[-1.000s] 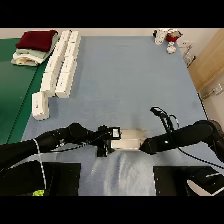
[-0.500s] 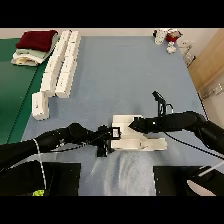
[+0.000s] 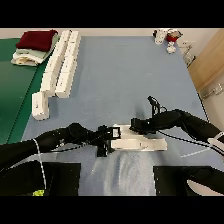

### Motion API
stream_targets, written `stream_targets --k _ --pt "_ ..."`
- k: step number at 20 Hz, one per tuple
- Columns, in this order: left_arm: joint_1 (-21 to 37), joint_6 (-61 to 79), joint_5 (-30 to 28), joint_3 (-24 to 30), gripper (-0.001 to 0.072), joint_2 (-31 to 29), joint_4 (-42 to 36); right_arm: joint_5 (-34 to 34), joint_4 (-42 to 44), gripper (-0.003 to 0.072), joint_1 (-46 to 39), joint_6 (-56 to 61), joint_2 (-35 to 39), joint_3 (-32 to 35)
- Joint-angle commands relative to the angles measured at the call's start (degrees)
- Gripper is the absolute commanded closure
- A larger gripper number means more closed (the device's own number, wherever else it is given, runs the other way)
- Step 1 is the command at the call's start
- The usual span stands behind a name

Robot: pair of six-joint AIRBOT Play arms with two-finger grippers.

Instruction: Fold the box.

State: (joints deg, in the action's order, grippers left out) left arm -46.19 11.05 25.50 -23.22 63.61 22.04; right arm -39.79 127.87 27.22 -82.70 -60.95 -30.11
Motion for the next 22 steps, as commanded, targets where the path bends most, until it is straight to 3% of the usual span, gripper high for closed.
stream_targets --k 1,5,9,12,14,15,16,17,22 --pt "0.0 0.07 0.0 -0.04 0.0397 0.0 0.04 0.0 -0.42 0.0493 0.0 -1.51 0.42 -0.07" --pt "0.0 0.07 0.0 -0.04 0.0397 0.0 0.04 -2.56 -2.75 0.0492 -0.02 -3.87 7.87 -0.74" --pt "0.0 0.07 0.0 -0.04 0.0397 0.0 0.04 -9.75 -13.64 0.0492 0.0 -3.98 20.02 -2.97" --pt "0.0 0.07 0.0 -0.04 0.0396 0.0 0.04 -20.48 -19.06 0.0492 0.04 -11.17 28.22 -2.4" --pt "0.0 0.07 0.0 -0.04 0.0397 0.0 0.04 -30.1 -17.18 0.049 0.07 -25.4 32.06 -0.79" --pt "0.0 0.07 0.0 -0.04 0.0397 0.0 0.04 -33.38 -17.25 0.0392 0.04 -30.51 33.35 0.42" --pt "0.0 0.07 0.0 -0.04 0.0396 0.0 0.04 -34.34 -18.29 0.02 0.04 -34.18 34.14 1.84" --pt "0.0 0.07 0.0 -0.04 0.0397 0.0 0.04 -33.79 -19.87 0.0089 0.04 -37.94 34.51 3.5" --pt "0.0 0.07 0.0 -0.04 0.0396 0.0 0.04 -19.82 -22.58 0.0088 0.04 -55.82 32.11 9.31"
